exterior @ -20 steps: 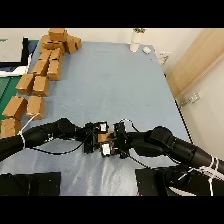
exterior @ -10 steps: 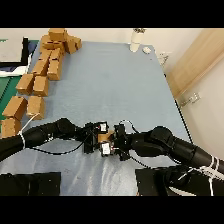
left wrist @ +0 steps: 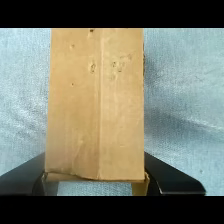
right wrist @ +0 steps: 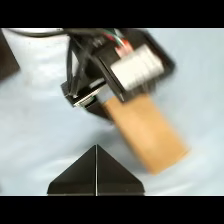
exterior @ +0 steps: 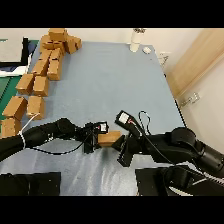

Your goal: Fold the box.

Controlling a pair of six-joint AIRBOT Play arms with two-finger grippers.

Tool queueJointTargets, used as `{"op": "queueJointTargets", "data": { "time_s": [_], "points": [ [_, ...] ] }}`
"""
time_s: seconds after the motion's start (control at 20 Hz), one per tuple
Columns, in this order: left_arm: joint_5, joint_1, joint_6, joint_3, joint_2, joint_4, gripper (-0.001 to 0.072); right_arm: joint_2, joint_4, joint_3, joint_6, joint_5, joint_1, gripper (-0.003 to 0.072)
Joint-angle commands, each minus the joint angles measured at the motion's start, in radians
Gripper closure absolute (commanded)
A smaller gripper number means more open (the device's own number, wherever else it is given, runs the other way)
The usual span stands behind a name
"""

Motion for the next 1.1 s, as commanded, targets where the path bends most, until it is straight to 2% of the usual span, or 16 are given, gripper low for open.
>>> {"op": "queueJointTargets", "data": {
  "time_s": [0.0,0.05,0.2,0.4,1.05],
  "points": [
    [0.0,-0.001,0.0,0.0,-0.001,0.0,0.0287,0.033,0.163,-0.072,0.307,0.009,-0.001,0.0683],
    [0.0,-0.001,0.0,0.0,-0.001,0.0,0.0288,0.033,0.229,-0.112,0.312,0.058,-0.001,0.0683],
    [0.0,-0.001,0.0,0.0,-0.001,0.0,0.0287,0.033,0.417,-0.241,0.334,0.302,0.007,0.0683],
    [0.0,-0.001,0.0,0.0,-0.001,0.0,0.0288,0.027,0.45,-0.32,0.405,0.591,0.008,0.0684],
    [0.0,-0.001,0.0,0.0,-0.001,0.0,0.0288,-0.098,0.445,-0.336,0.419,0.691,0.008,0.0684]
  ]
}}
